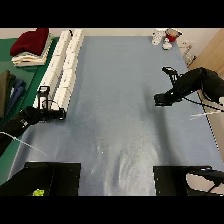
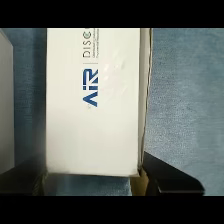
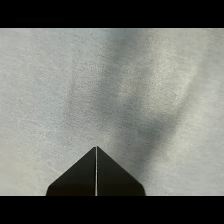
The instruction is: Fold the box.
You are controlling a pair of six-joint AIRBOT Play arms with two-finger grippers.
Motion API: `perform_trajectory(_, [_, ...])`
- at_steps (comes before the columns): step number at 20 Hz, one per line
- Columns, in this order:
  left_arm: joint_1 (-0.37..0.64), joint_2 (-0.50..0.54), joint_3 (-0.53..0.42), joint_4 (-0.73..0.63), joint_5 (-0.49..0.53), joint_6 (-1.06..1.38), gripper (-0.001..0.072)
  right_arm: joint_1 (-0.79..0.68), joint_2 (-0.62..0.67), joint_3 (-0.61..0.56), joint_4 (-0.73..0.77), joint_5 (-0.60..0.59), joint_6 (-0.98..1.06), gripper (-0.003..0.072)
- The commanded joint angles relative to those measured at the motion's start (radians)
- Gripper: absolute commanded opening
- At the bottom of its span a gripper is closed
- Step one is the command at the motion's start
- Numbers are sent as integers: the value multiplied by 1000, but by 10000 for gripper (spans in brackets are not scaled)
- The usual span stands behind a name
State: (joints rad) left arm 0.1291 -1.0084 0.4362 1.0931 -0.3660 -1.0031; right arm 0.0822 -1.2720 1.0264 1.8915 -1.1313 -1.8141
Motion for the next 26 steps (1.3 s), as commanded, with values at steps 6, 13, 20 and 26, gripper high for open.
perform_trajectory(6, [-1,-4,0,-1,6,-4,698,0,0,1,0,0,0,4])
perform_trajectory(13, [48,63,67,42,-269,-4,699,0,0,1,0,0,0,4])
perform_trajectory(20, [111,216,226,110,-706,-4,698,0,0,1,0,0,0,4])
perform_trajectory(26, [20,256,333,-125,-791,1,14,0,0,1,0,0,0,4])
